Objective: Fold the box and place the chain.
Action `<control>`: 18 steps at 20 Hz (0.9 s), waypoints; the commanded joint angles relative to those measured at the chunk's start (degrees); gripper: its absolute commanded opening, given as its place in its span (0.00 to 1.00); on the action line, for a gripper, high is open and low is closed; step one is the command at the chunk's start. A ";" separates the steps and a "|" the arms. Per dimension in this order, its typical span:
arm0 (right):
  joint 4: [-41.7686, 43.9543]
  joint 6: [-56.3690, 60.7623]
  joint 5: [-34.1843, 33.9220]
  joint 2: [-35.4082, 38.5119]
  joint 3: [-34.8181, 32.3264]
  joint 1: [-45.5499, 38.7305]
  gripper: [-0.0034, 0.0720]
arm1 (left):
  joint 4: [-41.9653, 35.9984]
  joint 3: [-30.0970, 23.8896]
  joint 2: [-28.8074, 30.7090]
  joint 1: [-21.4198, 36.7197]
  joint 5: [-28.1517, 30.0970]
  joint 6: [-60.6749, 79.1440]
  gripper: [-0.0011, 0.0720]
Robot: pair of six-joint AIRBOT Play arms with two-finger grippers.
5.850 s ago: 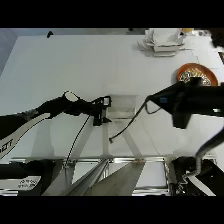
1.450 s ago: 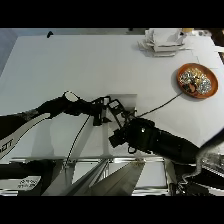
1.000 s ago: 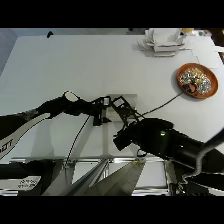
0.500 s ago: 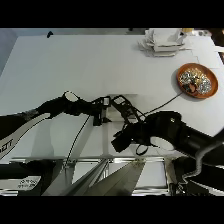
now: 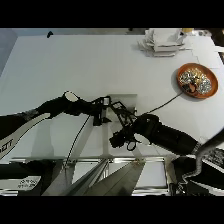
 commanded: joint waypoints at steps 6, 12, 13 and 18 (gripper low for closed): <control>-2.23 1.90 -1.49 0.24 -0.90 -0.04 0.51 | 0.00 -0.02 -0.02 0.04 0.02 0.00 0.23; -2.14 4.94 -4.00 0.59 -0.87 -0.04 0.51 | 0.00 -0.02 -0.02 0.04 0.02 0.02 0.23; -2.29 5.44 -4.07 0.61 -0.87 -0.04 0.51 | -0.07 -0.02 -0.02 0.04 0.02 0.02 0.23; -2.82 5.68 -4.37 0.61 -0.87 -0.04 0.51 | -3.76 0.04 0.61 0.11 0.17 1.77 0.22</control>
